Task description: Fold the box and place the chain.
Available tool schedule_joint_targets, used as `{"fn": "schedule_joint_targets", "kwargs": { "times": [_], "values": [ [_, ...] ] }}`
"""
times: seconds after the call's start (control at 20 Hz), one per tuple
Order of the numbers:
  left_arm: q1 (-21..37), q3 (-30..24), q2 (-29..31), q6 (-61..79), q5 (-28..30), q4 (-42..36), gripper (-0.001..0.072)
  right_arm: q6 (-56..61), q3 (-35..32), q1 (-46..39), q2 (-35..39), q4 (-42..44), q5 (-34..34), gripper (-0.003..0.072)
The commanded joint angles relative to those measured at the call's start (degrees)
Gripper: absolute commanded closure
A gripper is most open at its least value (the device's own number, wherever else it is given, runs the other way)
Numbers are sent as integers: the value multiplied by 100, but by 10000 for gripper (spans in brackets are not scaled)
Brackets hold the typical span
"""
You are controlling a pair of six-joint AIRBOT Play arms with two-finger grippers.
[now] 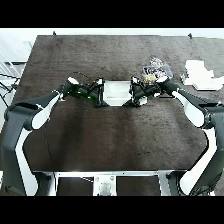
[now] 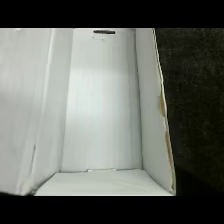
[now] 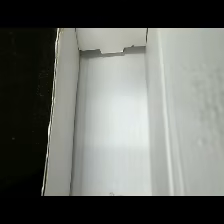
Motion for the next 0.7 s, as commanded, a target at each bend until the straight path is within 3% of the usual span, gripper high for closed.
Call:
{"fn": "schedule_joint_targets", "kwargs": {
  "times": [0.0,0.65],
  "values": [
    [4,17,-13,0,-42,-2,286,2,0,7,4,2,9,106],
    [4,15,-11,37,236,15,298,2,0,7,4,2,9,106]
  ]
}}
